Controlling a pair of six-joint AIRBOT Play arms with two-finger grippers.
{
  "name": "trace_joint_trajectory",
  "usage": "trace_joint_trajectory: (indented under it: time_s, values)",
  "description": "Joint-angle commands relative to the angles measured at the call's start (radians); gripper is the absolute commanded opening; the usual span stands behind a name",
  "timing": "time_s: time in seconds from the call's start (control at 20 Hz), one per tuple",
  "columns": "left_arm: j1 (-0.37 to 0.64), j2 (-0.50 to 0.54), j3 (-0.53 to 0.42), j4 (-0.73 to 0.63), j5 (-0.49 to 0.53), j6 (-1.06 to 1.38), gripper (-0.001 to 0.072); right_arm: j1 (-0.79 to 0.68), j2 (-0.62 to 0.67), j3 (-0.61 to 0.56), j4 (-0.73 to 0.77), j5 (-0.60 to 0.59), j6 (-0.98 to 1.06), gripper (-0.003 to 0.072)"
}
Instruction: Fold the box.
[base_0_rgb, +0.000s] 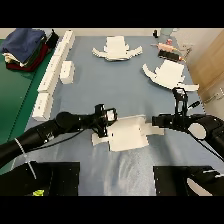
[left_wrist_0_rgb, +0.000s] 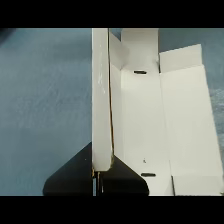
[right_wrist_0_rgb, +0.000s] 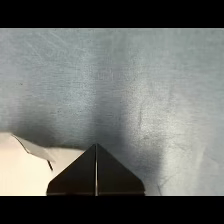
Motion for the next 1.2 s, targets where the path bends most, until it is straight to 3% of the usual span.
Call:
trace_joint_trajectory:
  time_s: [0.0,0.1,0.3,0.4,0.6,1.15]
  values:
    - [0.144,-0.023,0.071,0.029,-0.203,-0.005,0.0016,0.000,0.001,0.001,-0.007,-0.021,0.001,0.0004]
    - [0.155,-0.027,0.081,0.026,-0.211,-0.004,0.0017,0.000,0.001,0.001,-0.008,-0.037,0.012,0.0004]
    - [0.126,-0.053,0.078,0.085,-0.328,-0.014,0.0017,0.000,0.001,0.001,-0.026,-0.070,0.036,0.0004]
    - [0.106,-0.082,0.071,0.085,-0.305,-0.030,0.0016,0.000,0.001,0.001,-0.026,-0.085,0.037,0.0004]
    - [0.042,-0.095,0.039,0.080,-0.129,-0.027,0.0016,0.000,0.001,0.001,-0.026,-0.085,0.037,0.0004]
    - [0.000,-0.059,-0.002,0.024,-0.055,-0.027,0.0015,0.000,0.001,0.000,-0.029,-0.086,0.037,0.0003]
